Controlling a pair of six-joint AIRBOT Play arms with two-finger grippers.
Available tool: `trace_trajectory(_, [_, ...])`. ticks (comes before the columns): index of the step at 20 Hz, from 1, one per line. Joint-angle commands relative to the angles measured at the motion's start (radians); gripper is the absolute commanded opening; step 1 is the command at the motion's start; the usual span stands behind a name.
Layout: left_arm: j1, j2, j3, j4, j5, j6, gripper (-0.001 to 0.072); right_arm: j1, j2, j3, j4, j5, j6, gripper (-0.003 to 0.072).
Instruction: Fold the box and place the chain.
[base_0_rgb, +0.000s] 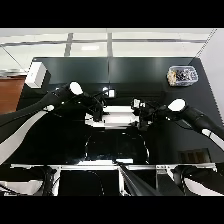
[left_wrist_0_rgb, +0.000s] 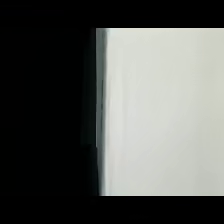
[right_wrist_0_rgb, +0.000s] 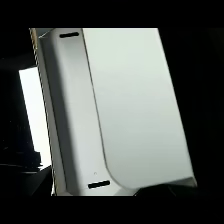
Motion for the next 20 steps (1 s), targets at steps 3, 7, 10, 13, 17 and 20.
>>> trace_trajectory(3, [-0.001,0.000,0.001,-0.001,0.003,-0.005,0.0026,0.004,-0.088,0.000,0.017,0.024,-0.077,0.0680])
trace_trajectory(7, [-0.001,0.000,0.001,-0.001,0.004,-0.005,0.0025,0.004,-0.100,0.000,-0.050,0.023,-0.079,0.0680])
trace_trajectory(10, [-0.001,0.000,0.001,-0.001,0.004,-0.005,0.0025,0.009,-0.117,0.000,-0.048,0.012,-0.062,0.0680])
trace_trajectory(13, [-0.001,0.000,0.001,-0.001,0.004,-0.005,0.0025,0.016,-0.121,0.003,-0.053,-0.002,-0.047,0.0679])
trace_trajectory(17, [-0.001,0.000,0.001,-0.001,0.004,-0.005,0.0025,0.024,-0.127,0.010,-0.069,-0.022,-0.013,0.0679])
trace_trajectory(20, [-0.001,0.000,0.001,-0.001,0.004,-0.005,0.0026,0.040,-0.131,0.012,-0.102,-0.022,-0.001,0.0679])
